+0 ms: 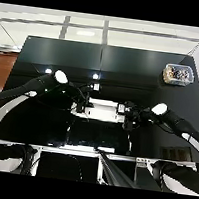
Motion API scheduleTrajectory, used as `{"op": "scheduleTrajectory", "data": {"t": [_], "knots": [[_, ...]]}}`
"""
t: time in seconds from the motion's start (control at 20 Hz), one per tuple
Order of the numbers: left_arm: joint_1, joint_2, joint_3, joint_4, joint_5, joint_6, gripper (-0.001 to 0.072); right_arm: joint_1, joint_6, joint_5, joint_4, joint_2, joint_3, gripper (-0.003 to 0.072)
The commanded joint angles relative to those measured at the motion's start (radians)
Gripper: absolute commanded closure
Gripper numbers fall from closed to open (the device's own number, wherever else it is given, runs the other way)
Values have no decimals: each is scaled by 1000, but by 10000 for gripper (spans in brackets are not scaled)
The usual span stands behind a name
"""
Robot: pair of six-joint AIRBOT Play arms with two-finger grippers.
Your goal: Fold the box and place the chain.
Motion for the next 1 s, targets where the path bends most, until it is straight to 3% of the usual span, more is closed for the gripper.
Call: {"op": "scheduleTrajectory", "data": {"t": [0.0, 0.95], "knots": [[0, 1, 1, 0, -3, 0, 683, 0, 15, -4, -2, -8, 8, -13], [0, 0, 1, -3, -3, 0, 682, 24, 82, -10, -34, -39, 43, -13]]}}
